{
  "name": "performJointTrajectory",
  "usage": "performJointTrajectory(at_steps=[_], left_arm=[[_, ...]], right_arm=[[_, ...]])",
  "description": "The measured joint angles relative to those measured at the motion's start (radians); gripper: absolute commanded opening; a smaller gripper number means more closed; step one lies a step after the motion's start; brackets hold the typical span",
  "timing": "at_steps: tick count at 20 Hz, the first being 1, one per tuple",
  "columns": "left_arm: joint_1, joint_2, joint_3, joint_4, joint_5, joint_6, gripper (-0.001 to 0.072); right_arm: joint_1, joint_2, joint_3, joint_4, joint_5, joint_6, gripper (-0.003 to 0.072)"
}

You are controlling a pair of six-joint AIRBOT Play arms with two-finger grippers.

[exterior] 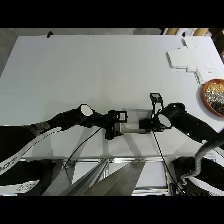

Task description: Fold the box and place the chain.

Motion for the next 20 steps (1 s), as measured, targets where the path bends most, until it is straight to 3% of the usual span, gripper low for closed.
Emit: performJointTrajectory(at_steps=[10, 12, 14, 15, 18, 19, 20], left_arm=[[0.0, 0.0, 0.0, 0.0, 0.0, 0.0, 0.0292], [0.0, 0.0, 0.0, 0.0, 0.0, 0.0, 0.0292], [0.0, 0.0, 0.0, 0.0, 0.0, -0.001, 0.0292], [0.0, 0.0, 0.0, -0.001, 0.0, -0.002, 0.0292], [0.0, 0.0, 0.0, -0.001, 0.0, -0.002, 0.0292], [0.0, 0.0, 0.0, -0.001, 0.0, -0.002, 0.0292], [0.0, 0.0, 0.0, 0.0, 0.0, 0.001, 0.0292]], right_arm=[[-0.009, -0.012, -0.002, 0.024, -0.032, -0.03, 0.0235], [0.0, -0.029, -0.002, 0.027, -0.033, -0.039, 0.0095], [0.01, -0.038, -0.002, 0.028, -0.034, -0.04, 0.0019], [0.012, -0.04, -0.002, 0.029, -0.033, -0.039, 0.0016], [0.018, -0.044, -0.002, 0.025, -0.028, -0.044, 0.0019], [0.019, -0.045, -0.002, 0.025, -0.027, -0.046, 0.0105], [0.02, -0.045, -0.003, 0.019, -0.029, -0.061, 0.0247]])
